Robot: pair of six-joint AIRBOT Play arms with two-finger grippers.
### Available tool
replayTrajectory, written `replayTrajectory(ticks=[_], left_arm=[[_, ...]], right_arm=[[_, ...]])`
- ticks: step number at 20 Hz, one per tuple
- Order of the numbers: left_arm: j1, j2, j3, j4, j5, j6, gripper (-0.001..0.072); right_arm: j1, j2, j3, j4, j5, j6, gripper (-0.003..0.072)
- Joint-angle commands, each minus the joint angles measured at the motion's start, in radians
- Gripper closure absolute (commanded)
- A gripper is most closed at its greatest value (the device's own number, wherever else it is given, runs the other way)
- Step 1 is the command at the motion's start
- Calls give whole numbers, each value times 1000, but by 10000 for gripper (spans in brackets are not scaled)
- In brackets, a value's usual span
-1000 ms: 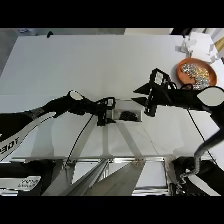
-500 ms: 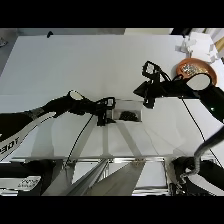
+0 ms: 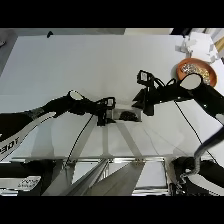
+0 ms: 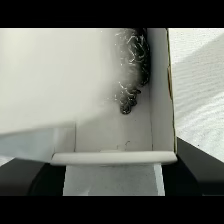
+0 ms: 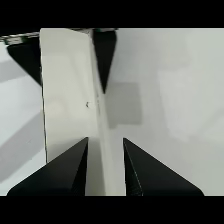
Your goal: Fold the box and place the chain.
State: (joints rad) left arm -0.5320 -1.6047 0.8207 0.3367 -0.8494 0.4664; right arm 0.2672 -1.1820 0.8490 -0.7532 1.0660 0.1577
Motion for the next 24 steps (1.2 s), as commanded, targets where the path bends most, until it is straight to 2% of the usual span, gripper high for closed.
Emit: replayTrajectory(ticks=[1,8,14,16,20,21,24], left_arm=[[0,0,0,0,0,0,699],[0,0,0,0,0,0,699],[0,0,0,0,0,0,699],[0,0,0,0,0,0,699],[0,0,0,0,0,0,699],[0,0,0,0,0,0,699],[0,0,0,0,0,0,699]], right_arm=[[50,-3,-2,-11,26,-2,433],[127,-3,-2,-81,34,0,434],[133,-3,-2,-139,10,37,442],[133,-3,-2,-184,-13,56,466],[133,-3,-2,-193,-32,56,469],[133,-3,-2,-194,-39,56,509],[133,-3,-2,-194,-39,56,534]])
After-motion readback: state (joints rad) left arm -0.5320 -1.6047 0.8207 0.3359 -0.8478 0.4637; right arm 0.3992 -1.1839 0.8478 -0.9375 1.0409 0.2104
